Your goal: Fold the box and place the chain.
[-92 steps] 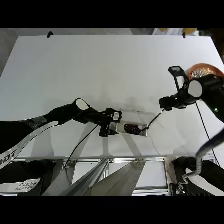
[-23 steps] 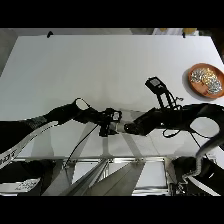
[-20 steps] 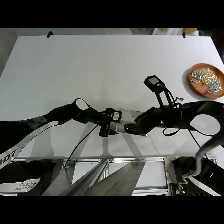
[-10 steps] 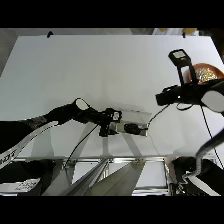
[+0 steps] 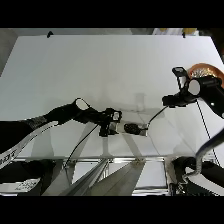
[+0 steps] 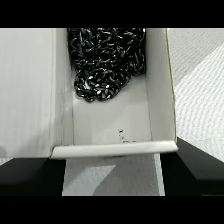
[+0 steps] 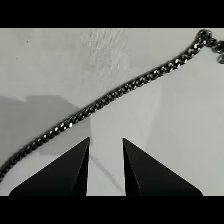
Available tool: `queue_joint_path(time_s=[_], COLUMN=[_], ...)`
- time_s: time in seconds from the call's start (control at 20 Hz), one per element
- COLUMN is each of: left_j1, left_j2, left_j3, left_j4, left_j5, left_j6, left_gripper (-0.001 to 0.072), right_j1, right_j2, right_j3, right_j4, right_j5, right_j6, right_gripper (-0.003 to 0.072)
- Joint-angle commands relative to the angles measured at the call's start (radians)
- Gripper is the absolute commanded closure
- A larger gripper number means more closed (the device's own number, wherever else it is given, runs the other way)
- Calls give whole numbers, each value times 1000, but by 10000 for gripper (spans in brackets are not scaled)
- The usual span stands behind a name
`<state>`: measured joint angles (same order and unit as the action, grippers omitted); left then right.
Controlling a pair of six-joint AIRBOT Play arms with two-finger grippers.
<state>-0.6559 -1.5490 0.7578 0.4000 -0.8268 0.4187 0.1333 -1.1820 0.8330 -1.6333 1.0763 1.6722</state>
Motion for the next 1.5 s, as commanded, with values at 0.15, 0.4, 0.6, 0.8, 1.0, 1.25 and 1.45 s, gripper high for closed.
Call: queue_joint_path(time_s=[0.15,0.4,0.6,0.8,1.0,1.25,1.45], left_j1=[0,0,0,0,0,0,0], left_j2=[0,0,0,0,0,0,0], left_j3=[0,0,0,0,0,0,0], left_j4=[0,0,0,0,0,0,0], left_j5=[0,0,0,0,0,0,0], left_j6=[0,0,0,0,0,0,0], left_gripper=[456,456,456,456,456,456,456], right_j1=[-10,-10,-10,-10,-10,-10,-10], right_j2=[-115,-157,-203,-214,-176,35,217], right_j3=[-8,-8,-8,-8,-8,-8,-8], right_j4=[25,90,90,101,80,77,102], right_j5=[-56,-104,-80,-61,-11,16,101], right_j6=[-10,-59,-37,-1,-58,-80,-107], right_gripper=[446,446,447,613,670,670,669])
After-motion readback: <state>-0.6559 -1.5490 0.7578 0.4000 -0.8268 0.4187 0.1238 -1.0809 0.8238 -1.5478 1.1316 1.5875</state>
